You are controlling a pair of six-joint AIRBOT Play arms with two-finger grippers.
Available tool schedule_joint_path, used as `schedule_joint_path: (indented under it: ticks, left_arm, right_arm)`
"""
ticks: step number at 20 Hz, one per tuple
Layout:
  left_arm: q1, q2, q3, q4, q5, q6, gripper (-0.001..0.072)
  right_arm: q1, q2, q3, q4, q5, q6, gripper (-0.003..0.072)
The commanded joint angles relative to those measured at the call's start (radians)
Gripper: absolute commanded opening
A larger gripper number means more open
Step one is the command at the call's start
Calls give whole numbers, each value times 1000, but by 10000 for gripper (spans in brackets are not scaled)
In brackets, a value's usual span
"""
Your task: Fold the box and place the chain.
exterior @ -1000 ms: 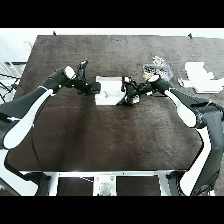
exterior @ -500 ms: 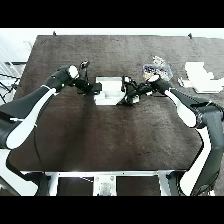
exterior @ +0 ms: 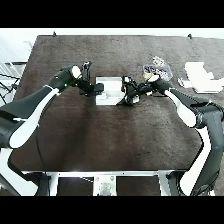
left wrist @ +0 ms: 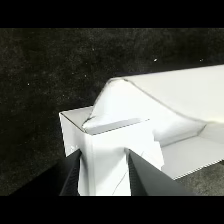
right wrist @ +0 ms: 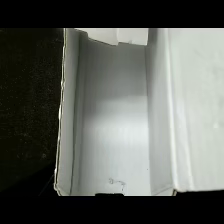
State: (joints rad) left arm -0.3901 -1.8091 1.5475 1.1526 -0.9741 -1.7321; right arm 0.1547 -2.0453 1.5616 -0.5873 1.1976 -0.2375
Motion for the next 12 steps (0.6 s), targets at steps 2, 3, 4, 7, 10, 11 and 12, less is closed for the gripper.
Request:
schedule_joint_path:
  ticks: [2, 3, 4, 7, 10, 11, 12]
  left_arm:
    - [-1, -10, 0, 34, -16, -25, 352]
    - [-1, -10, 0, 55, -26, -40, 353]
    - [-1, -10, 4, 94, -42, -71, 353]
    - [-1, -11, 48, 186, -111, -127, 353]
    - [-2, -14, 69, 192, -127, -130, 354]
    - [-2, -15, 73, 179, -125, -129, 353]
    - [-2, -15, 76, 175, -115, -127, 353]
  right_arm:
    - [1, -1, 0, 1, 0, 1, 521]
    - [1, -1, 0, 1, 0, 1, 521]
    - [1, -1, 0, 1, 0, 1, 521]
    - [1, -1, 0, 1, 0, 1, 520]
    - [1, -1, 0, 1, 0, 1, 521]
    - [1, -1, 0, 1, 0, 1, 521]
    - [1, -1, 0, 1, 0, 1, 520]
